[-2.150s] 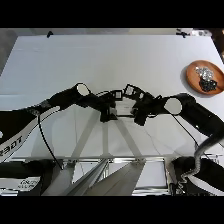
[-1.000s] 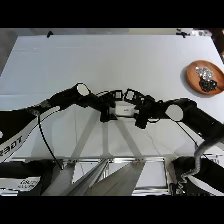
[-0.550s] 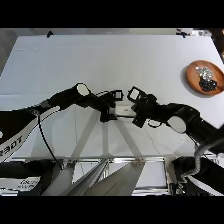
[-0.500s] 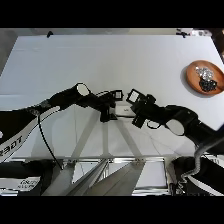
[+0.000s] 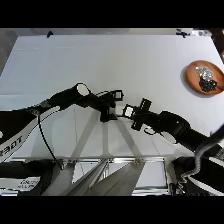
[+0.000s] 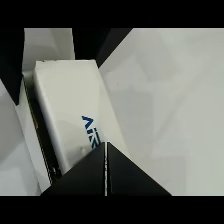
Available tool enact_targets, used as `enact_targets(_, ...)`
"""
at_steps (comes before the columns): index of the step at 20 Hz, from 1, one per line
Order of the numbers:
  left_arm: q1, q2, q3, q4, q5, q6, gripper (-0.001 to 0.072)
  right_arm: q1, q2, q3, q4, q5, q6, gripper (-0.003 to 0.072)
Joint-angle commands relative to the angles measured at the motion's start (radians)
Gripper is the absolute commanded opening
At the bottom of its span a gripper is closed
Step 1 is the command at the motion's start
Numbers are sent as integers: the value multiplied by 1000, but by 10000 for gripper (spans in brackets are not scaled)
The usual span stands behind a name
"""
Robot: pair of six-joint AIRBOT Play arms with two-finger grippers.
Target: Fold the box and place the chain.
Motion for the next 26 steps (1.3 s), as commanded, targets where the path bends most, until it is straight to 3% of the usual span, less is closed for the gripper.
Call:
enact_targets(1,0,1,0,0,0,0,495,26,-6,-11,-40,-12,-2,6)
enact_targets(6,0,1,0,0,0,0,495,85,-16,-94,-122,-18,-1,6)
enact_targets(12,0,1,0,0,0,0,495,85,-16,-98,-145,-60,-2,6)
enact_targets(19,0,1,0,0,0,0,495,10,-13,-98,-146,-227,-27,6)
enact_targets(23,0,1,0,0,0,0,495,-39,70,-98,-139,-279,-28,6)
enact_targets(26,0,1,0,0,0,0,495,-39,185,-99,-138,-152,-26,5)
